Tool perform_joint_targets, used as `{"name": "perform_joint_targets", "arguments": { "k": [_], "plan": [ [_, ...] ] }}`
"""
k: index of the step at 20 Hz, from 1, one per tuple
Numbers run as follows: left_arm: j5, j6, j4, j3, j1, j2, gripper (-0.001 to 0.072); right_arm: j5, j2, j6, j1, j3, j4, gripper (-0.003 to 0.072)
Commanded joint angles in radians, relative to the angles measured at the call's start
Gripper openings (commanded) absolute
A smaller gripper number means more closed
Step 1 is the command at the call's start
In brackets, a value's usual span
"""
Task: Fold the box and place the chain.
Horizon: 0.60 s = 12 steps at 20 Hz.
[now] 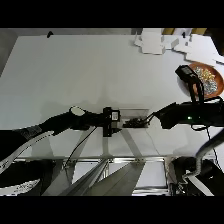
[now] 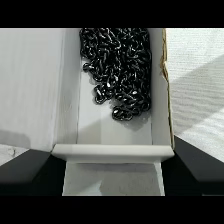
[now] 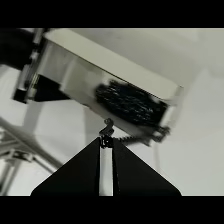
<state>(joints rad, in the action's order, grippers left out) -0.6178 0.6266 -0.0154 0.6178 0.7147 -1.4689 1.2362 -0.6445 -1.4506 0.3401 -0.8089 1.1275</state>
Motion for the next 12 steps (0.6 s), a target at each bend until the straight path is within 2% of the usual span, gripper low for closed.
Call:
{"name": "perform_joint_targets", "arguments": {
  "k": [1,6,12],
  "plan": [
    [0.0,0.0,0.0,0.0,0.0,0.0,0.0139,-0.069,0.008,0.02,0.037,-0.001,-0.126,0.0016],
    [0.0,0.0,0.0,0.0,0.0,0.0,0.0139,-0.219,-0.036,0.04,0.116,-0.001,-0.16,0.0016],
    [0.0,0.0,0.0,0.0,0.0,0.0,0.0139,-0.236,-0.18,0.065,0.157,-0.001,-0.155,0.0016]
  ]
}}
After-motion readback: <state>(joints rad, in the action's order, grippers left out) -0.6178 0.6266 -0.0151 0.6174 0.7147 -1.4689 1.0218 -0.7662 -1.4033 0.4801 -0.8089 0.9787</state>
